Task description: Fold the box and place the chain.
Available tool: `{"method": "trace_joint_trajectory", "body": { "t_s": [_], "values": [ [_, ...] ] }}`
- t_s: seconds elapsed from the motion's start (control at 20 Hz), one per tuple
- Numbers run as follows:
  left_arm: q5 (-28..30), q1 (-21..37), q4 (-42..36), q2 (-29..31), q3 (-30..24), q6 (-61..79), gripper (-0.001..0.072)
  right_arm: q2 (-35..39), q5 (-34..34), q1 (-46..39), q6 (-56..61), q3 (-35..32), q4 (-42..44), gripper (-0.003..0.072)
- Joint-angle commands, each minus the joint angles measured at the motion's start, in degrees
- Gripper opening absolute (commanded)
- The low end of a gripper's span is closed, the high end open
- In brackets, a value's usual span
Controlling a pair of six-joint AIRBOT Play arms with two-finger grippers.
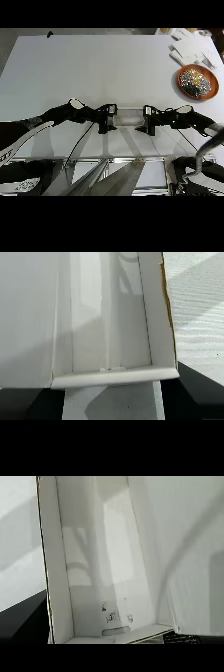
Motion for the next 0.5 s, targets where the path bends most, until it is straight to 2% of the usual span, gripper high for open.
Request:
{"method": "trace_joint_trajectory", "body": {
  "t_s": [0.0,0.3,0.45],
  "values": [
    [-0.4,0.0,0.3,0.1,0.0,0.1,0.0314,2.8,0.3,0.0,3.8,0.1,-0.6,0.07],
    [-0.4,0.0,0.3,0.1,0.0,0.1,0.0314,10.1,-0.2,0.0,19.3,0.1,-11.9,0.0693],
    [-0.4,0.0,0.3,0.1,0.0,0.1,0.0314,15.9,-2.1,0.0,28.5,0.1,-18.9,0.0641]
  ]
}}
